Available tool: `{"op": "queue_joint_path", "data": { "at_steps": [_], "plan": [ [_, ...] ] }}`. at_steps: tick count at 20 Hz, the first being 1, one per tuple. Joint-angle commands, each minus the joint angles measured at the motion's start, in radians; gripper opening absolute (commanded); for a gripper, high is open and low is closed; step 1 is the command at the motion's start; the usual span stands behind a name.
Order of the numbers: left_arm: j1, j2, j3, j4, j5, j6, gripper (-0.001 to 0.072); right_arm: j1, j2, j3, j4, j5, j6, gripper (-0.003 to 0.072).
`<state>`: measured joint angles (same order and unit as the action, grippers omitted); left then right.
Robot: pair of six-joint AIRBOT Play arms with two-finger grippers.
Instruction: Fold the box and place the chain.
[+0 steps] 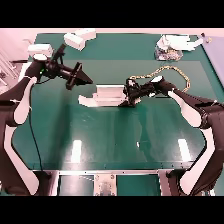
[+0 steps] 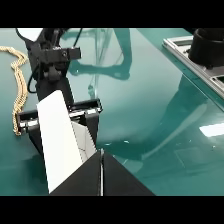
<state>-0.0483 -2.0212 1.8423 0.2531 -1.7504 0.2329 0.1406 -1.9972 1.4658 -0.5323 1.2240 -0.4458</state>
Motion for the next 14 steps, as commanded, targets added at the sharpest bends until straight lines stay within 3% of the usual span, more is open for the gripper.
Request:
{"op": "queue_joint_path", "data": {
  "at_steps": [1, 10, 14],
  "plan": [
    [-0.060, 0.002, 0.001, 0.057, 0.113, -0.061, 0.0009, 0.000, 0.000, 0.000, 0.000, 0.000, 0.000, 0.0591],
    [-0.099, 0.001, -0.081, 0.086, 0.303, -0.061, 0.0009, 0.000, 0.000, 0.000, 0.000, 0.000, 0.000, 0.0591],
    [-0.098, 0.018, -0.115, 0.078, 0.284, -0.045, 0.0009, 0.000, 0.000, 0.000, 0.000, 0.000, 0.000, 0.0591]
  ]
}}
